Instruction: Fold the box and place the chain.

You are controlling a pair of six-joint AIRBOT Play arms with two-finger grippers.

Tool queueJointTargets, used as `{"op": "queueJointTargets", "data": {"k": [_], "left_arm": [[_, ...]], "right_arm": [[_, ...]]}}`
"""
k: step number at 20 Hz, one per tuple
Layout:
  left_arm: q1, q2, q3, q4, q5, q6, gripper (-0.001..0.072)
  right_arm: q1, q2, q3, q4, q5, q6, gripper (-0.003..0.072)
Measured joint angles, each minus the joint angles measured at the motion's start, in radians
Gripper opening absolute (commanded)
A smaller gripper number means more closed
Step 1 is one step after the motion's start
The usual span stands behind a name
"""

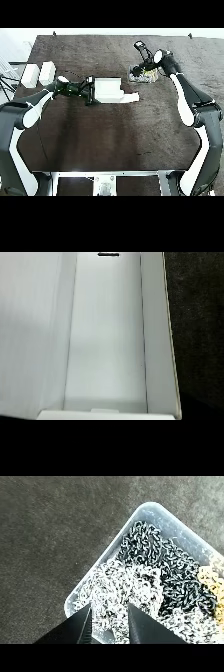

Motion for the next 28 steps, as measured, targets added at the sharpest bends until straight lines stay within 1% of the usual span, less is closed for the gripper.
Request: {"op": "queueJointTargets", "data": {"k": [5, 6, 7, 8, 9, 10, 14, 17, 23, 28], "left_arm": [[0.0, 0.0, 0.0, 0.0, 0.0, 0.0, 0.0628], [0.0, 0.0, 0.0, 0.0, 0.0, 0.0, 0.0627], [0.0, 0.0, 0.0, 0.0, 0.0, 0.0, 0.0628], [0.0, 0.0, 0.0, 0.0, 0.0, 0.0, 0.0627], [0.0, 0.0, 0.0, 0.0, 0.0, 0.0, 0.0628], [0.0, 0.0, 0.0, 0.0, 0.0, 0.0, 0.0627], [0.0, 0.0, 0.0, 0.0, 0.0, 0.0, 0.0627], [0.0, 0.0, 0.0, 0.0, 0.0, 0.0, 0.0628], [0.0, 0.0, 0.0, 0.0, 0.0, 0.0, 0.0628], [0.0, 0.0, 0.0, 0.0, 0.0, 0.0, 0.0628]], "right_arm": [[0.031, -0.019, 0.0, -0.071, 0.023, 0.041, 0.0282], [0.039, -0.021, 0.0, -0.095, 0.025, 0.05, 0.026], [0.047, -0.025, 0.0, -0.118, 0.026, 0.061, 0.0197], [0.051, -0.027, 0.0, -0.139, 0.031, 0.067, 0.0159], [0.055, -0.029, 0.0, -0.151, 0.034, 0.074, 0.0064], [0.058, -0.031, 0.001, -0.165, 0.035, 0.08, 0.0015], [0.062, -0.021, 0.0, -0.183, 0.044, 0.09, 0.0015], [0.063, 0.021, 0.0, -0.185, 0.038, 0.093, 0.0015], [0.063, 0.155, 0.0, -0.166, 0.024, 0.107, 0.0015], [0.072, 0.292, 0.0, -0.14, 0.068, 0.108, 0.0015]]}}
